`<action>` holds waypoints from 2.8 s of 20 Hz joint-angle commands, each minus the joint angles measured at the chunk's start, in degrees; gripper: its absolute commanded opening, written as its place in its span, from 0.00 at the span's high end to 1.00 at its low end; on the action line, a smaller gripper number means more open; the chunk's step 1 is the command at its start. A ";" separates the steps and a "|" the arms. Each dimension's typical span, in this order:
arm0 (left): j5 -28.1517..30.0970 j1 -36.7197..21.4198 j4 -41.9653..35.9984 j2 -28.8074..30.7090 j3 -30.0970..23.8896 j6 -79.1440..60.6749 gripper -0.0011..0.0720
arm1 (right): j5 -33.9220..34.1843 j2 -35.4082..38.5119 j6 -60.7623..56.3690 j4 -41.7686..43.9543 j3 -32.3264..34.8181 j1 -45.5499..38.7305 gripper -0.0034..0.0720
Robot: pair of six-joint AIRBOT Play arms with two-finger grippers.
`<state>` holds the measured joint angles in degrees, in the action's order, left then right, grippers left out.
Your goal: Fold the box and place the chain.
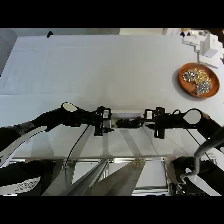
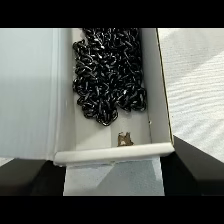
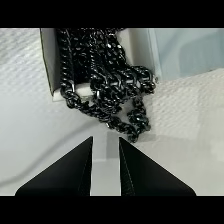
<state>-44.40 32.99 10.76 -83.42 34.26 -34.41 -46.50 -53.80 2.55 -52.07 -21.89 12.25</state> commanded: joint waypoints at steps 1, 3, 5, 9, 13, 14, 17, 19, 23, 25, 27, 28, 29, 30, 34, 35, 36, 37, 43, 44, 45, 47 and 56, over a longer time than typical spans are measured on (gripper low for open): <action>0.00 -0.04 0.00 0.04 0.04 -0.02 0.90 | 1.09 -0.50 0.33 2.14 0.07 0.85 0.75; 0.00 -0.04 0.00 0.04 0.04 -0.02 0.90 | 1.14 -1.36 0.35 1.95 0.07 3.02 0.75; 0.00 -0.04 0.00 0.04 0.04 -0.02 0.90 | 2.56 -2.32 0.37 1.75 0.07 4.13 0.75; 0.00 -0.04 0.00 0.04 0.04 -0.02 0.90 | 2.93 -2.64 0.35 1.81 0.07 4.11 0.75; 0.00 -0.04 0.00 0.04 0.04 -0.02 0.90 | 3.08 -2.64 0.33 4.20 0.07 4.11 0.87; 0.00 -0.04 0.00 0.04 0.04 -0.02 0.90 | 3.02 -2.64 0.31 4.13 0.07 4.11 0.93; 0.00 -0.04 0.00 0.04 0.04 -0.02 0.90 | 2.67 -2.60 -2.82 0.09 0.07 4.11 0.93; 0.00 -0.04 0.00 0.04 0.04 -0.02 0.90 | 2.56 -1.77 -10.64 -7.61 0.04 4.11 0.93; 0.00 -0.04 0.00 0.04 0.04 -0.02 0.90 | 1.99 4.55 -24.76 -20.96 0.02 2.95 0.93; 0.00 -0.04 0.00 0.04 0.04 -0.02 0.90 | 0.76 9.60 -28.94 -20.98 -0.17 1.33 0.93; 0.00 -0.04 0.00 0.04 0.04 -0.02 0.90 | -3.91 14.75 -29.33 -21.00 -2.23 1.20 0.93; 0.00 -0.04 0.00 0.04 0.04 -0.02 0.90 | -6.49 17.00 -29.38 -20.61 -4.17 1.20 0.93; 0.00 -0.04 0.00 0.04 0.04 -0.02 0.90 | -8.66 18.49 -29.40 -19.61 -6.36 1.20 0.93; 0.00 -0.04 0.00 0.04 0.04 -0.02 0.90 | -10.49 19.39 -29.51 -18.01 -8.85 1.20 0.93; -0.02 -0.04 0.00 0.04 0.04 -0.02 0.90 | -12.70 19.61 -29.55 -11.34 -15.63 2.82 0.93; 0.00 -0.04 0.00 0.04 0.04 -0.02 0.90 | -12.66 19.61 -29.53 -10.56 -16.39 4.11 0.93; 0.00 -0.04 0.00 0.04 0.04 -0.02 0.90 | -12.61 19.61 -29.53 -9.62 -16.96 5.75 0.93; -0.02 -0.04 0.00 0.04 0.04 -0.02 0.90 | -12.46 19.56 -29.53 -8.48 -17.22 7.54 0.93; 0.00 -0.04 0.00 0.04 0.04 -0.02 0.90 | -7.28 13.25 -29.55 -2.91 -17.22 17.20 0.93; 0.00 -0.04 0.00 0.04 0.04 -0.02 0.90 | -6.14 11.04 -29.64 -2.91 -17.20 18.27 0.93; 0.00 -0.04 0.00 0.04 0.04 -0.02 0.90 | -5.25 8.74 -29.94 -2.86 -17.20 19.10 0.93; 0.00 -0.04 0.00 0.04 0.04 -0.02 0.90 | -4.31 4.39 -31.12 -2.91 -17.20 20.06 0.93; 0.00 -0.04 0.00 0.04 0.04 -0.02 0.90 | -5.40 -3.32 -31.26 -2.99 -17.20 20.31 0.78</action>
<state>-44.42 32.99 10.74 -83.42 34.28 -34.41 -51.72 -55.92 -28.58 -55.09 -39.05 32.42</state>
